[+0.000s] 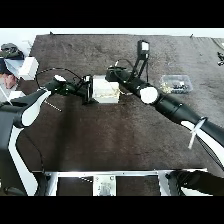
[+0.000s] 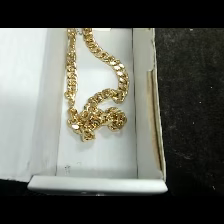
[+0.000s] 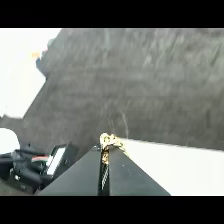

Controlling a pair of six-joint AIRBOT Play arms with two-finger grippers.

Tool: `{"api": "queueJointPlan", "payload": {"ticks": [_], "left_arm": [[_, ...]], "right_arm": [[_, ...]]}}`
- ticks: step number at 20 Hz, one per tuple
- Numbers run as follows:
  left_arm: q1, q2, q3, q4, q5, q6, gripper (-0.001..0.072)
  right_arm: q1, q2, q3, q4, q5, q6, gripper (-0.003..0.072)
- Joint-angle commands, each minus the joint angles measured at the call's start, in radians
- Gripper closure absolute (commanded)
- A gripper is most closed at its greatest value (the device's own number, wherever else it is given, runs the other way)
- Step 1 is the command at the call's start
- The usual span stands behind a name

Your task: Fold the box and place the chain.

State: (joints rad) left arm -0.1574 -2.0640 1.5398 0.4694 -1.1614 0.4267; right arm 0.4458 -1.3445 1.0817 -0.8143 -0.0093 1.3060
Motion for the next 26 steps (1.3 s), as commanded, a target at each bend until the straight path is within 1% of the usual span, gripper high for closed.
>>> {"api": "queueJointPlan", "payload": {"ticks": [1, 2, 5, 7, 9, 12, 13, 16, 17, 18, 19, 20, 23, 26], "left_arm": [[0.000, 0.000, 0.000, 0.000, 0.001, 0.000, 0.0362], [0.000, 0.000, 0.000, 0.000, 0.001, 0.000, 0.0362], [0.000, 0.000, 0.000, 0.000, -0.001, 0.000, 0.0362], [0.000, 0.000, 0.000, 0.000, -0.001, 0.000, 0.0362], [0.000, 0.000, 0.000, 0.000, -0.001, 0.000, 0.0362], [0.000, 0.000, 0.000, 0.000, -0.001, 0.000, 0.0362], [0.000, 0.000, 0.000, 0.000, -0.001, 0.000, 0.0363], [0.000, 0.000, 0.000, 0.000, -0.001, 0.000, 0.0362], [0.000, 0.000, 0.000, 0.000, -0.001, 0.000, 0.0362], [0.000, 0.000, 0.000, 0.000, 0.000, 0.000, 0.0362], [0.000, 0.000, 0.000, 0.000, -0.001, 0.000, 0.0362], [0.000, 0.000, 0.000, 0.000, -0.001, 0.000, 0.0362], [0.000, 0.000, 0.000, 0.000, -0.001, 0.000, 0.0362], [0.000, 0.000, 0.000, 0.000, -0.001, 0.000, 0.0362]], "right_arm": [[0.032, -0.031, 0.031, 0.015, -0.006, 0.000, 0.0700], [0.034, -0.031, 0.058, 0.014, -0.005, -0.001, 0.0700], [0.035, -0.031, 0.139, 0.003, 0.051, -0.004, 0.0700], [0.037, -0.031, 0.164, -0.030, 0.070, -0.004, 0.0700], [0.035, -0.031, 0.166, -0.066, 0.097, -0.004, 0.0700], [-0.012, -0.031, 0.159, -0.147, 0.262, -0.001, 0.0699], [-0.042, -0.032, 0.143, -0.150, 0.295, 0.002, 0.0699], [-0.113, -0.033, 0.078, -0.150, 0.302, 0.027, 0.0698], [-0.127, -0.033, 0.057, -0.151, 0.303, 0.027, 0.0667], [-0.137, -0.034, 0.034, -0.151, 0.306, 0.026, 0.0395], [-0.145, -0.033, 0.013, -0.166, 0.314, 0.026, 0.0282], [-0.153, -0.033, -0.001, -0.186, 0.335, 0.026, 0.0328], [-0.222, -0.005, -0.050, -0.205, 0.391, 0.026, 0.0329], [-0.367, 0.081, -0.167, -0.204, 0.398, 0.032, 0.0329]]}}
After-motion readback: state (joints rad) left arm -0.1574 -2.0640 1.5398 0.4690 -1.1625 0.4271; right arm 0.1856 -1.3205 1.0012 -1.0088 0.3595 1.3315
